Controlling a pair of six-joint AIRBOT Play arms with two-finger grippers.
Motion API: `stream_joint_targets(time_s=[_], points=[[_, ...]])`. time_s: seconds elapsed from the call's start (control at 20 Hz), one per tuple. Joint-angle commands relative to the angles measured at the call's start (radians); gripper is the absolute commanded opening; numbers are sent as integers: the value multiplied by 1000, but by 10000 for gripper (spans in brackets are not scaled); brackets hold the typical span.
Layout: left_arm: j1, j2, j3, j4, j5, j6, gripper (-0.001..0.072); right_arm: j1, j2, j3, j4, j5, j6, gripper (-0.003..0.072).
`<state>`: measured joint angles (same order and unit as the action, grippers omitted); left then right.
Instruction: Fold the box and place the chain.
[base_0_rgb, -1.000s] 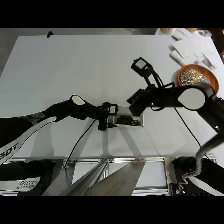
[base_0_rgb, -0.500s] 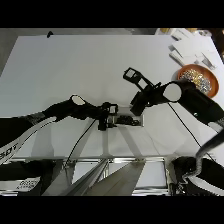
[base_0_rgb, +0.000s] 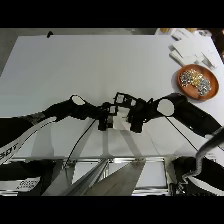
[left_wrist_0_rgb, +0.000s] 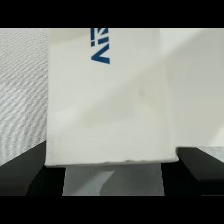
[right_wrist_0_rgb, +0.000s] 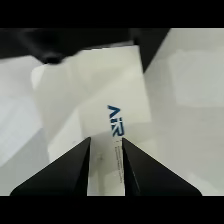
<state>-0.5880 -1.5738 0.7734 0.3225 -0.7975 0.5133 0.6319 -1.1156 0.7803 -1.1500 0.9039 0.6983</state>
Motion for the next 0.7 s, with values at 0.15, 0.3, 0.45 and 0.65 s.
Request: stream_joint_targets(time_s=[0.15, 0.3, 0.45, 0.65], points=[[0, 0, 0, 0, 0, 0, 252, 54, 33, -21, 23, -30, -87, 281], [0, 0, 0, 0, 0, 0, 252, 79, 32, -21, 20, -80, -105, 292], [0, 0, 0, 0, 0, 0, 252, 79, 31, -21, -20, -125, -105, 298], [0, 0, 0, 0, 0, 0, 252, 79, 31, -30, -50, -134, -105, 298]])
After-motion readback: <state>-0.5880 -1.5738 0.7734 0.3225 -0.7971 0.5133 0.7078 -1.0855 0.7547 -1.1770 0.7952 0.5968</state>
